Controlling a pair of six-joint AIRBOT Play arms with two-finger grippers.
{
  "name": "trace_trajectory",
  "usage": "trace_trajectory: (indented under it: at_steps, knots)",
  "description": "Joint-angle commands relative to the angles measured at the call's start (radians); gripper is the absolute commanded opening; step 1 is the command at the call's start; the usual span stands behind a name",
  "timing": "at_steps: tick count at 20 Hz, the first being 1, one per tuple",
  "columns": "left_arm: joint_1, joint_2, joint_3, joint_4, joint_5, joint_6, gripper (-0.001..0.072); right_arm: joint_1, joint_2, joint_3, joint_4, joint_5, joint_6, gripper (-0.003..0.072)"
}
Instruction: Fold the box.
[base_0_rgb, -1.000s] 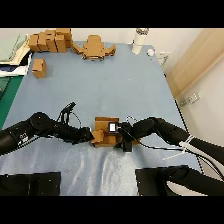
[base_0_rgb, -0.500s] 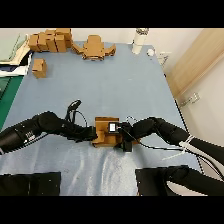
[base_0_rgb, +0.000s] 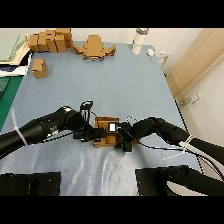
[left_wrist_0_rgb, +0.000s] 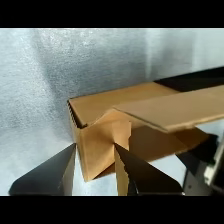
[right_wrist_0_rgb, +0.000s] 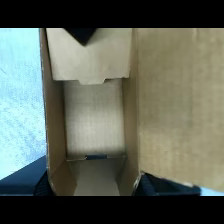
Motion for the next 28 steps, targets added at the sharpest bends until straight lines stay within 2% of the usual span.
trace_trajectory:
  at_steps: [1,4,8,14,17,21,22,24,25,26,28]
  knots:
    - [-0.043,-0.064,0.085,0.132,-0.108,-0.145,0.0391,0.000,0.000,0.001,0.000,0.000,0.000,0.0521]
    - [-0.064,-0.095,0.129,0.146,-0.149,-0.148,0.0391,0.000,0.000,0.001,0.000,0.000,0.000,0.0521]
    - [-0.072,-0.138,0.138,0.145,-0.197,-0.151,0.0391,0.000,0.000,0.001,0.000,0.000,0.000,0.0521]
    - [-0.084,-0.213,0.222,0.171,-0.213,-0.150,0.0390,0.000,0.000,0.001,0.000,0.000,0.000,0.0521]
    - [-0.085,-0.266,0.270,0.192,-0.254,-0.139,0.0390,0.000,0.000,0.001,0.000,0.000,0.000,0.0521]
    - [-0.084,-0.294,0.284,0.201,-0.272,-0.142,0.0388,0.000,0.000,0.001,0.000,0.000,0.000,0.0521]
    - [-0.084,-0.295,0.284,0.208,-0.271,-0.142,0.0326,0.000,0.000,0.001,0.000,0.000,0.000,0.0521]
    - [-0.085,-0.301,0.284,0.219,-0.268,-0.142,0.0125,0.000,0.000,0.001,0.000,0.000,0.000,0.0521]
    - [-0.085,-0.303,0.284,0.219,-0.269,-0.142,0.0060,0.000,0.000,0.001,0.000,0.000,0.000,0.0521]
    - [-0.090,-0.304,0.284,0.220,-0.268,-0.143,0.0012,0.000,0.000,0.001,0.000,0.000,0.000,0.0521]
    - [-0.100,-0.305,0.284,0.226,-0.258,-0.142,0.0012,0.000,0.000,0.001,0.000,0.000,0.000,0.0521]
